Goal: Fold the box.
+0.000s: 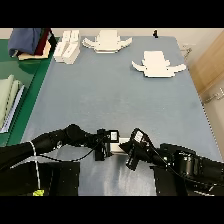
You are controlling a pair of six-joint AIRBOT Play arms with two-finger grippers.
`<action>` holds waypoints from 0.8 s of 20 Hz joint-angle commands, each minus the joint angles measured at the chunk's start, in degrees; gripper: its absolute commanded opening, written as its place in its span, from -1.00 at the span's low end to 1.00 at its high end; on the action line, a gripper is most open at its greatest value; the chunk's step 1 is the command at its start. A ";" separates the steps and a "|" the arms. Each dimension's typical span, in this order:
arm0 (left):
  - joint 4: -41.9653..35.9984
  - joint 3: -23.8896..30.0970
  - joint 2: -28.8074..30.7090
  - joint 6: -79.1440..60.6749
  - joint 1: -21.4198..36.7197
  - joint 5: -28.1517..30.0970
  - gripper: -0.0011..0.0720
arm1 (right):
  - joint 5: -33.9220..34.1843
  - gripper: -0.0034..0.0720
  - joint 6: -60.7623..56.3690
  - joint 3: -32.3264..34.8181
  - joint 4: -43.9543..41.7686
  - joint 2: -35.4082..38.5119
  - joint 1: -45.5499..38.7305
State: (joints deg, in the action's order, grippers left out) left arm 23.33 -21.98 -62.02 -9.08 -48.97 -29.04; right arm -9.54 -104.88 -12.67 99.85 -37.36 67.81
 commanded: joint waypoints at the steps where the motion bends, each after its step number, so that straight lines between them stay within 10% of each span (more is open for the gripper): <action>1: 0.02 -0.04 -0.02 0.00 0.02 0.02 0.34 | 2.51 -0.91 -1.01 2.23 -0.70 0.57 -0.44; 16: 0.02 -0.04 -0.02 0.00 0.02 0.00 0.34 | 2.38 -0.91 -0.66 4.79 -0.52 0.42 0.24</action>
State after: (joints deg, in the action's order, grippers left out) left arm 23.35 -21.98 -62.02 -9.08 -48.97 -28.99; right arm -6.35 -105.65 -8.08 99.31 -36.45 67.94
